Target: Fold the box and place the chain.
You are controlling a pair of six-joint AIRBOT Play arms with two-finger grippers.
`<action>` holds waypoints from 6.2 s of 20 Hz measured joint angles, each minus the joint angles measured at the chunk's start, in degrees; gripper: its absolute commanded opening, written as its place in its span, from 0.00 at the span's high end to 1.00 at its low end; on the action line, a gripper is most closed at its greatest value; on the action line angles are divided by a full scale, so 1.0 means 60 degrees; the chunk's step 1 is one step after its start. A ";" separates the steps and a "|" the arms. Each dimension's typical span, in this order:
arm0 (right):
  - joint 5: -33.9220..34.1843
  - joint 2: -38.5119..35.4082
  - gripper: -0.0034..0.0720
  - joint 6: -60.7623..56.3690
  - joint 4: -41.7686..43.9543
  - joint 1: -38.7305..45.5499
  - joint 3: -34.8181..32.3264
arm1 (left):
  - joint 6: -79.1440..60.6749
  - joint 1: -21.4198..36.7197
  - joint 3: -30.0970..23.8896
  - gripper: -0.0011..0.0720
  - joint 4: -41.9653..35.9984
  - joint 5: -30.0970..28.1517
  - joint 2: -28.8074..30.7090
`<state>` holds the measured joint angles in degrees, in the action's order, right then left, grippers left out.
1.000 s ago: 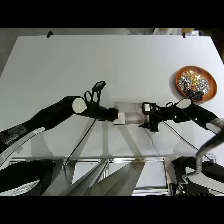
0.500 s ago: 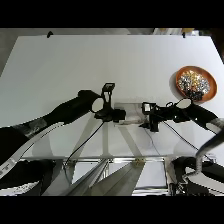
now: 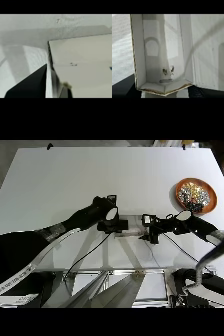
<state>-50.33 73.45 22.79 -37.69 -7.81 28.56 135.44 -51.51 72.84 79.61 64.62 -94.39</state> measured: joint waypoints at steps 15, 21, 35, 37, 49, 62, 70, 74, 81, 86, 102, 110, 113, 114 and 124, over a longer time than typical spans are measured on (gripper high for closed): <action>0.0000 0.0000 0.51 0.0004 0.0000 0.0000 0.0000 | 0.0856 -0.0229 0.0219 0.81 0.0535 0.0259 -0.0608; 0.0000 0.0004 0.51 0.0000 0.0004 0.0000 0.0000 | 0.0831 -0.0229 0.0219 0.97 0.0557 0.0259 -0.0597; 0.0000 0.0004 0.51 0.0000 0.0004 0.0000 0.0000 | -0.4881 0.0863 0.0120 0.09 0.0197 0.1712 0.1559; 0.0000 0.0004 0.51 0.0000 0.0004 0.0000 0.0000 | -0.6714 0.1213 -0.0189 0.09 0.0113 0.2251 0.2197; 0.0000 0.0004 0.51 0.0000 0.0004 0.0000 0.0000 | -2.2793 0.3224 -0.5679 0.03 -0.6630 -0.2860 0.3191; -0.0011 0.0000 0.51 0.0033 -0.0029 0.0007 0.0000 | -2.8206 0.3005 -0.5468 0.02 -1.0735 -0.3891 0.1264; -0.0015 -0.0004 0.51 0.0033 -0.0036 0.0015 0.0004 | -2.8327 0.2845 -0.5410 0.02 -1.0874 -0.3727 0.1177; 0.0015 0.0004 0.51 -0.0029 0.0044 0.0000 -0.0007 | -2.8297 0.2871 -0.5406 0.02 -1.0648 -0.3311 0.1177; 0.0011 0.0004 0.51 -0.0029 0.0029 0.0000 -0.0007 | -2.8301 0.2871 -0.5410 0.03 -1.1220 -0.3348 0.1140; 0.0007 0.0004 0.51 -0.0025 0.0025 0.0000 -0.0007 | -2.8268 0.2761 -0.5410 0.28 -1.1548 -0.3694 0.1122; 0.0004 0.0004 0.51 0.0000 0.0000 0.0000 -0.0004 | -2.8246 0.2681 -0.5410 0.89 -1.1519 -0.3861 0.1118; -0.0204 -0.0113 0.04 -0.0670 -0.0106 0.0087 -0.0011 | -2.8254 0.2677 -0.5410 0.89 -1.1522 -0.3887 0.1118; -0.0517 -0.0586 0.05 -0.1617 -0.0696 0.0379 -0.0011 | -2.8250 0.2677 -0.5410 0.89 -1.1526 -0.3905 0.1118; -0.0678 -0.0845 0.09 -0.1974 -0.1013 0.0525 -0.0011 | -2.8250 0.2681 -0.5410 0.89 -1.1526 -0.3909 0.1118; -0.1581 -0.3883 0.93 -0.3180 -0.0117 0.1286 -0.0011 | -2.8246 0.2681 -0.5406 0.89 -1.1519 -0.3876 0.1118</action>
<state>-59.81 50.15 3.70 -38.39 -0.10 28.49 -34.04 -35.42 40.40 10.50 41.36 -87.68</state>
